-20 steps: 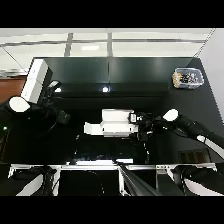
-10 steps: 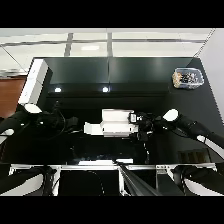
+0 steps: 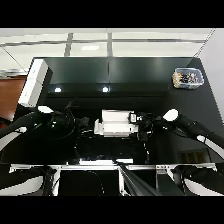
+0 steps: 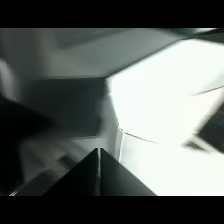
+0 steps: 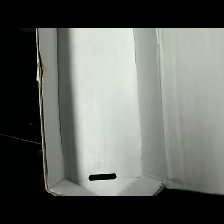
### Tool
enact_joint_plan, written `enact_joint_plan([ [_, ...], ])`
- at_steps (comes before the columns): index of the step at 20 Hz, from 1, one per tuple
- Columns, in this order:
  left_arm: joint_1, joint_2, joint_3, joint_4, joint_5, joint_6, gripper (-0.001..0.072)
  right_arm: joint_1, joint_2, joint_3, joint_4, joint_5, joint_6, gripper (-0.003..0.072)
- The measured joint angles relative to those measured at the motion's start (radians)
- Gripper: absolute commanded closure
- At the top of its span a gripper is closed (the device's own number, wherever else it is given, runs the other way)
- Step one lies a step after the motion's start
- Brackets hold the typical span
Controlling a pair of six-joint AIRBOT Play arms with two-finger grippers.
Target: Fold the box and place the chain.
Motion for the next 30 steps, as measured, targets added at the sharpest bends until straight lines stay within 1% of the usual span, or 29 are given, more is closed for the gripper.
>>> enact_joint_plan([
  [2,0.014,-0.004,0.003,-0.045,-0.023,0.045,0.0111,0.0,0.0,0.0,0.0,0.0,0.0,0.0322],
  [3,0.019,-0.005,0.004,-0.058,-0.039,0.061,0.0056,0.0,0.0,0.0,0.0,0.0,0.0,0.0322],
  [5,0.022,-0.006,0.006,-0.078,-0.049,0.081,0.0057,0.0,0.0,0.0,0.0,0.0,0.0,0.0322],
  [7,0.015,-0.007,0.008,-0.082,-0.057,0.092,0.008,0.0,0.0,0.0,0.0,0.0,0.0,0.0322],
  [11,-0.027,-0.007,0.035,-0.066,-0.064,0.101,0.0096,0.0,0.0,0.0,0.0,0.0,0.0,0.0322],
  [12,-0.039,-0.007,0.047,-0.063,-0.064,0.098,0.0121,0.0,0.0,0.0,0.0,0.0,0.0,0.0322],
  [13,-0.05,-0.007,0.059,-0.06,-0.065,0.082,0.0175,0.0,0.0,0.0,0.0,0.0,0.0,0.0322],
  [15,-0.071,-0.007,0.09,-0.039,-0.068,0.046,0.0178,0.0,0.0,0.0,0.0,0.0,0.0,0.0322],
  [22,-0.148,-0.007,0.222,0.154,-0.079,-0.185,0.0178,0.0,0.0,0.0,0.0,0.0,0.0,0.0322],
  [27,-0.228,-0.007,0.294,0.291,-0.032,-0.356,0.018,0.0,0.0,0.0,0.0,0.0,0.0,0.0322],
  [28,-0.243,-0.007,0.304,0.31,-0.023,-0.385,0.0214,0.0,0.0,0.0,0.0,0.0,0.0,0.0322],
  [30,-0.267,-0.007,0.323,0.332,-0.006,-0.425,0.022,0.0,0.0,0.0,0.0,0.0,0.0,0.0322],
])
